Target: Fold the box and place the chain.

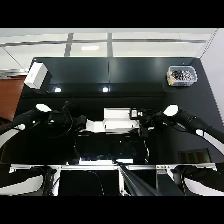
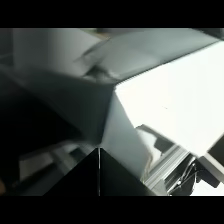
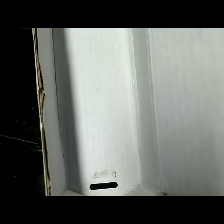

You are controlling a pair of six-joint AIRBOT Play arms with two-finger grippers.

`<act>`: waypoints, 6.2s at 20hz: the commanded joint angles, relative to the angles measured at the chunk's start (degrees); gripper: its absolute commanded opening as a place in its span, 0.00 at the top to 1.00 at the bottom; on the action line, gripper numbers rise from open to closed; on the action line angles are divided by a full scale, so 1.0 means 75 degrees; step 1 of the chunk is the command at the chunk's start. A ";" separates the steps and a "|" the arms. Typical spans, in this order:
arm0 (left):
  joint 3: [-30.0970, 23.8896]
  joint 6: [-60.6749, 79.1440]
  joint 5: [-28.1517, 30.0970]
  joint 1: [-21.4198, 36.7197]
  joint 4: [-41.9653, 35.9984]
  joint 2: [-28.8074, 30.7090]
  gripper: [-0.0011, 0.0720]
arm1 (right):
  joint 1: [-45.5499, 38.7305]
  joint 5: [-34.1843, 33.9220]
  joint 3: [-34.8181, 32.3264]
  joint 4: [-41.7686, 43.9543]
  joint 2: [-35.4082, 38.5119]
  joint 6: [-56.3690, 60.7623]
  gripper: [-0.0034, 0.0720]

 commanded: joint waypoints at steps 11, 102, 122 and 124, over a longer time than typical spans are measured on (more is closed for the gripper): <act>0.1256 0.1029 -0.0985 -0.0577 -0.0557 -0.0079 0.03 | 0.0003 0.0000 0.0000 0.0003 -0.0006 0.0000 0.77; 0.4951 -0.9428 -0.0965 -0.5316 0.7291 -0.1652 0.77 | 0.0003 0.0003 0.0000 0.0003 -0.0006 0.0000 0.77; 0.4951 -0.9422 -0.1303 -0.5298 0.7388 -0.1649 0.95 | -0.0015 0.0245 0.0009 -0.0836 0.0799 0.0510 0.09; 0.4951 -0.9419 -0.1288 -0.5298 0.7385 -0.1649 0.95 | -0.0015 0.0478 0.0009 -0.1451 0.1224 0.0723 0.09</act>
